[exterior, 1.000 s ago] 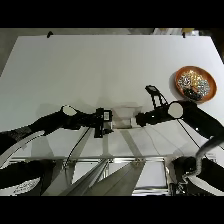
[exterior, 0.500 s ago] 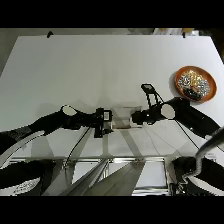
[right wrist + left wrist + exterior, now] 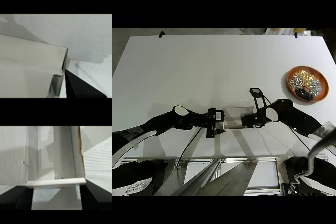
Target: Fold the box and place the chain.
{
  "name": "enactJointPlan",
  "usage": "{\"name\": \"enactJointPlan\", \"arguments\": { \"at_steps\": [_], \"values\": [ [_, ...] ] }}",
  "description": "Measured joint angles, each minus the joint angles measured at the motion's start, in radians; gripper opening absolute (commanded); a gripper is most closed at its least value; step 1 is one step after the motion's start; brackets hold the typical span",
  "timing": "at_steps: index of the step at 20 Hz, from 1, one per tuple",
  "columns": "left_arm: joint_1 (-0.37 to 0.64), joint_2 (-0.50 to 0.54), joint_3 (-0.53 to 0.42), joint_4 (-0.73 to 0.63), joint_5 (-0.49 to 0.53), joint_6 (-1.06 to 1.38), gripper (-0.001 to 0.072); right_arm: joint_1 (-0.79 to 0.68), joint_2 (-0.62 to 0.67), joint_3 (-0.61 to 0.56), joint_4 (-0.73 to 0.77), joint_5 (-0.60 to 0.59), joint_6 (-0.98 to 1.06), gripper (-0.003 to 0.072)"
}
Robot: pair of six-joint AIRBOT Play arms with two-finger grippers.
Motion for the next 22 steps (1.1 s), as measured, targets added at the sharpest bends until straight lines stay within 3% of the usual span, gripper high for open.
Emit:
{"name": "enactJointPlan", "arguments": {
  "at_steps": [7, 9, 12, 14, 15, 16, 17, 22],
  "values": [
    [0.0, 0.0, 0.0, 0.0, 0.0, 0.0, 0.0142, 0.008, -0.019, 0.001, -0.039, -0.045, 0.023, 0.0216],
    [0.0, 0.0, 0.0, 0.0, 0.0, 0.0, 0.0142, 0.008, -0.031, 0.001, -0.043, -0.045, 0.024, 0.0164],
    [0.0, 0.0, 0.0, -0.004, -0.007, -0.005, 0.0142, 0.009, -0.047, 0.002, -0.045, -0.03, 0.032, 0.0019],
    [0.0, 0.001, 0.0, -0.006, -0.008, -0.004, 0.0142, 0.008, -0.053, 0.002, -0.045, -0.024, 0.03, 0.0019],
    [0.0, 0.001, 0.0, -0.005, -0.008, -0.003, 0.0142, 0.009, -0.055, 0.002, -0.045, -0.022, 0.03, 0.0054],
    [0.0, 0.001, 0.0, -0.003, -0.005, -0.002, 0.0142, 0.008, -0.056, 0.002, -0.045, -0.021, 0.026, 0.019],
    [-0.001, 0.0, 0.0, 0.006, 0.006, 0.002, 0.0142, 0.009, -0.061, 0.0, -0.043, -0.025, 0.022, 0.0253],
    [0.0, 0.0, 0.0, 0.003, 0.003, 0.001, 0.0142, 0.009, -0.057, 0.0, -0.044, -0.014, 0.02, 0.0259]
  ]
}}
